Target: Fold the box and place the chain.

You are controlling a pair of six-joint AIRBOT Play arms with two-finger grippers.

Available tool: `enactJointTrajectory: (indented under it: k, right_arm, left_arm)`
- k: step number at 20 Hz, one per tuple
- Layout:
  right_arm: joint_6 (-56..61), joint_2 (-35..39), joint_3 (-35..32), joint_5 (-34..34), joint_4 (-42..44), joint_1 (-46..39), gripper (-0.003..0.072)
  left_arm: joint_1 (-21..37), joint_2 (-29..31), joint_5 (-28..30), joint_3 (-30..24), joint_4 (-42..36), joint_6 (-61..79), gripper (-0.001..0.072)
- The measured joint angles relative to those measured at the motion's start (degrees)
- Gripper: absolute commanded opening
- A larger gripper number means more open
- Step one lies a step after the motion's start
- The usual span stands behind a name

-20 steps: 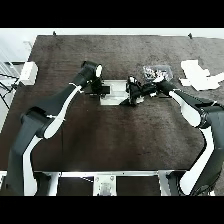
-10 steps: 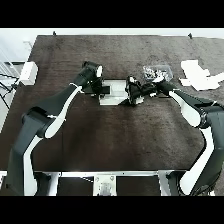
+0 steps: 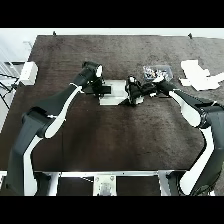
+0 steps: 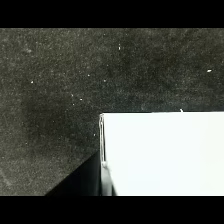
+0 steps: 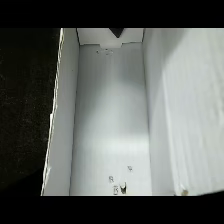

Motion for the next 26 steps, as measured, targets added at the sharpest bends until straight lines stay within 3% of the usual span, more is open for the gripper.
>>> enactJointTrajectory:
  k: [1, 5, 6, 8, 14, 25, 26]
  right_arm:
    - [0.02, 0.0, 0.0, -0.02, -0.15, 0.0, 0.0589]
    - [0.0, -0.02, 0.0, -0.04, -0.22, -0.07, 0.0589]
    - [0.0, -0.02, 0.0, -0.04, -0.2, -0.07, 0.0589]
    - [0.0, -0.02, 0.0, -0.04, -0.15, -0.07, 0.0589]
    - [0.0, -0.02, 0.0, -0.04, -0.07, -0.07, 0.0589]
    - [0.0, -0.02, 0.0, -0.02, -0.07, -0.07, 0.0589]
    - [0.02, -0.02, 0.0, -0.02, -0.07, -0.07, 0.0589]
  left_arm:
    - [0.02, 0.0, 0.04, 0.0, -0.22, 0.0, 0.0348]
    - [0.11, 0.02, 0.13, 0.07, -1.81, 0.26, 0.0382]
    - [0.09, 0.04, -0.22, 0.07, -2.54, 0.55, 0.0492]
    - [0.04, 0.09, -1.31, 0.07, -3.41, 1.57, 0.0615]
    - [0.22, 3.61, -3.89, 0.07, -4.04, 6.4, 0.0614]
    - [1.11, 22.84, -2.51, -0.22, 0.5, 31.26, 0.0592]
    - [1.73, 24.2, -2.12, -0.26, 0.46, 33.81, 0.0479]
